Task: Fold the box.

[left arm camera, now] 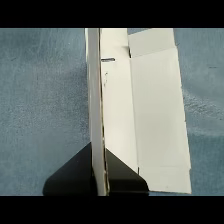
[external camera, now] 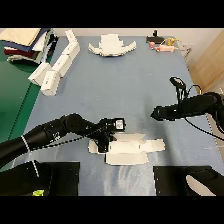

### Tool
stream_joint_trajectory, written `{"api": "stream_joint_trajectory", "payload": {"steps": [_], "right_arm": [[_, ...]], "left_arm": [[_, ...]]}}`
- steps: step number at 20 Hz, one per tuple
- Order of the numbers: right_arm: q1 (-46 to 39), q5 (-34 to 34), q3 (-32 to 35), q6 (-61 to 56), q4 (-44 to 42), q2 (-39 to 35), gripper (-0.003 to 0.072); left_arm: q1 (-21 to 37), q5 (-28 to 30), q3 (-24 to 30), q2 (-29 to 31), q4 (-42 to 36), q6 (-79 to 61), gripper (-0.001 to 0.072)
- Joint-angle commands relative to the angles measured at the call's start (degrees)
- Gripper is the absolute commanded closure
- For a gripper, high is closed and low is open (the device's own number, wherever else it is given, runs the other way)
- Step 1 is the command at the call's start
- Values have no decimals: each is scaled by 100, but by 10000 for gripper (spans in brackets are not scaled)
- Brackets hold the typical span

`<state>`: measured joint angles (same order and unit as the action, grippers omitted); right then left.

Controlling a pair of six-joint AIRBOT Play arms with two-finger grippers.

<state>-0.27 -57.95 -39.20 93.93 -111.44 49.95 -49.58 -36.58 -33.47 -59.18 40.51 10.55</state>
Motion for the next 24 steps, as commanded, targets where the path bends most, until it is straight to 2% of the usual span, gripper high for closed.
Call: {"api": "stream_joint_trajectory", "payload": {"steps": [1, 6, 8, 12, 17, 20, 24], "right_arm": [[2, 2, 0, 0, 4, 0, 283], [2, -177, 0, 0, -2, 0, 298], [2, -595, 0, 83, 2, -2, 681], [4, -1517, 37, 103, -33, -28, 683], [188, -2061, 863, 98, -400, -833, 683], [848, -2070, 1390, 243, -986, -1523, 683], [2564, -1803, 1499, 608, -535, -2238, 684]], "left_arm": [[-4, 0, -4, -48, -4, 2, 696], [-4, -4, -4, -48, -4, 4, 696], [-4, 0, -4, -48, -2, 4, 695], [-4, 0, -4, -48, -4, -2, 695], [-4, 0, -4, -46, -4, -2, 696], [-4, 0, -4, -46, -4, 0, 696], [-7, 2, -4, -48, -4, -2, 695]]}}
